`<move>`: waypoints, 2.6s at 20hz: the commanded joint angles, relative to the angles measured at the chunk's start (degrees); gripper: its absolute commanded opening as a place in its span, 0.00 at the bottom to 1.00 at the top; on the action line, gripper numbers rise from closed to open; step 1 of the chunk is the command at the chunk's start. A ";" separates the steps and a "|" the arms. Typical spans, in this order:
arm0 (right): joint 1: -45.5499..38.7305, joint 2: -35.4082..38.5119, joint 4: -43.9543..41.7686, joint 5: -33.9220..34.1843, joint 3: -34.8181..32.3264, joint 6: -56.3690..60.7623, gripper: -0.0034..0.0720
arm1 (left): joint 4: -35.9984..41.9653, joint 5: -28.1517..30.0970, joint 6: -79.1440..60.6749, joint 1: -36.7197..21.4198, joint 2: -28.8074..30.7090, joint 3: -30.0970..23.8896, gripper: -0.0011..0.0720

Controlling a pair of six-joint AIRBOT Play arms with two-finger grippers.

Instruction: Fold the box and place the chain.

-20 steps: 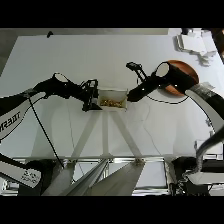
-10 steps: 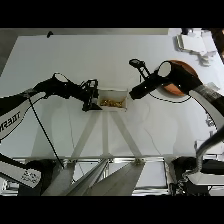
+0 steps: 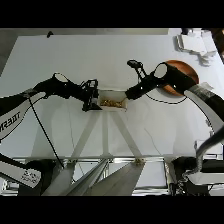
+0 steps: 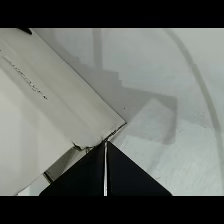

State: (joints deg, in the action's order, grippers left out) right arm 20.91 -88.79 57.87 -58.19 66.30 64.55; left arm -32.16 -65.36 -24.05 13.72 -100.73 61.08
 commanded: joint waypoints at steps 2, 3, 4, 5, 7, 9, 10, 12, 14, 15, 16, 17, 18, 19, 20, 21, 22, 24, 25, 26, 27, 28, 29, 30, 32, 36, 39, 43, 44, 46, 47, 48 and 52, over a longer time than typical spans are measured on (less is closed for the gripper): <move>0.81 -0.24 -0.70 -2.75 0.00 0.13 0.05 | 0.00 0.00 0.02 -0.04 0.02 -0.02 0.30; 0.81 -0.24 -0.68 -2.91 0.00 0.13 0.05 | 0.00 0.00 0.02 -0.04 0.02 -0.02 0.30; 0.81 -0.24 -0.68 -2.86 0.00 0.13 0.06 | 0.00 0.00 0.02 -0.04 0.02 -0.02 0.30; 0.81 -0.24 -0.48 -2.86 0.00 0.15 0.06 | 0.00 0.00 0.02 -0.04 0.02 -0.02 0.30; 0.81 0.04 2.43 -3.04 0.20 1.62 0.06 | 0.00 0.00 0.02 -0.04 0.02 -0.02 0.30; 0.68 0.98 10.97 -4.13 1.55 7.10 0.06 | 0.00 0.00 0.02 -0.04 0.02 -0.02 0.30; 0.22 1.55 14.51 -4.17 2.67 9.35 0.06 | 0.00 0.00 0.02 -0.04 0.02 -0.02 0.30; -1.03 1.68 16.37 -3.96 6.86 10.43 0.06 | 0.00 0.00 0.02 -0.04 0.02 -0.02 0.30; -1.27 1.31 16.24 -1.92 11.78 10.38 0.06 | 0.00 0.00 0.02 -0.04 0.02 -0.02 0.30; -1.29 0.57 15.78 -0.55 14.34 10.40 0.13 | 0.00 0.00 0.02 -0.04 0.02 -0.02 0.30; -1.29 -0.55 14.82 0.79 16.50 10.43 0.21 | 0.00 0.00 0.02 -0.04 0.02 -0.02 0.30; -1.27 -2.25 12.94 1.27 18.82 10.36 0.26 | 0.00 0.00 0.02 -0.04 0.02 -0.02 0.30; -1.25 -4.04 10.75 1.05 20.68 10.10 0.33 | 0.00 0.02 0.02 -0.04 0.02 -0.02 0.30; -0.85 -5.95 8.83 0.37 21.94 9.97 0.38 | 0.00 0.00 0.02 -0.04 0.02 -0.02 0.30; -0.13 -7.52 7.39 -0.17 22.32 9.57 0.43 | 0.00 0.00 0.02 -0.04 0.02 -0.02 0.30; 0.61 -8.85 5.73 -1.33 22.32 7.32 0.47 | 0.00 0.00 0.02 -0.04 0.02 -0.02 0.30; 1.40 -10.05 3.17 -3.19 22.29 4.26 0.47 | 0.00 0.00 0.02 -0.04 0.02 -0.02 0.30; 2.38 -11.19 -4.04 -6.01 22.29 -2.89 0.49 | 0.00 0.00 0.02 -0.04 0.02 -0.02 0.30; 2.49 -11.21 -7.65 -7.08 22.29 -6.34 0.49 | 0.00 0.00 0.02 -0.04 0.02 -0.02 0.30; 2.58 -11.17 -10.73 -8.52 22.29 -9.66 0.49 | 0.00 0.00 0.02 -0.04 0.02 -0.02 0.30; 2.82 -11.15 -11.72 -10.27 22.29 -12.09 0.49 | 0.00 0.02 0.02 -0.04 0.02 -0.02 0.30; 3.39 -11.15 -11.04 -12.39 22.25 -14.47 0.49 | 0.00 0.00 0.02 -0.04 0.02 -0.02 0.30; 4.22 -11.15 -9.68 -14.58 22.25 -17.42 0.49 | 0.00 0.00 0.02 -0.04 0.02 -0.02 0.30; 5.09 -11.06 -8.11 -15.76 22.23 -20.90 0.49 | 0.00 0.02 0.02 -0.04 0.02 -0.02 0.30; 6.64 -10.40 -5.49 -15.34 22.23 -24.92 0.49 | 0.00 0.00 0.02 -0.04 0.02 -0.02 0.30; 9.53 -8.68 -0.13 -12.15 22.18 -33.79 0.49 | 0.00 0.00 0.02 -0.04 0.02 -0.02 0.30; 11.52 -8.00 3.80 -7.67 21.11 -37.42 0.63 | 0.00 0.02 0.02 -0.04 0.02 -0.02 0.30; 12.92 -7.98 4.04 -3.06 18.01 -38.10 0.62 | 0.00 0.00 0.02 -0.04 0.02 -0.02 0.30; 13.09 -7.98 5.05 -1.81 16.90 -38.07 0.62 | 0.00 0.00 0.02 -0.04 0.02 -0.02 0.30; 13.66 -7.85 7.41 -0.26 15.26 -37.86 0.60 | 0.00 0.00 0.02 -0.04 0.02 -0.02 0.30; 14.03 -7.74 7.78 -0.31 15.17 -37.79 0.56 | 0.00 0.00 0.02 -0.04 0.02 -0.02 0.30; 14.19 -7.45 7.85 0.04 15.17 -37.81 0.56 | 0.00 0.00 0.02 -0.04 0.02 -0.02 0.30; 14.38 -5.73 7.82 1.84 15.17 -37.70 0.55 | 0.00 0.00 0.02 -0.04 0.02 -0.02 0.30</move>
State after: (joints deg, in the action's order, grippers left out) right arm 35.00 -95.42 65.04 -57.80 81.78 26.89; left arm -32.05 -65.19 -24.01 13.69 -100.73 61.08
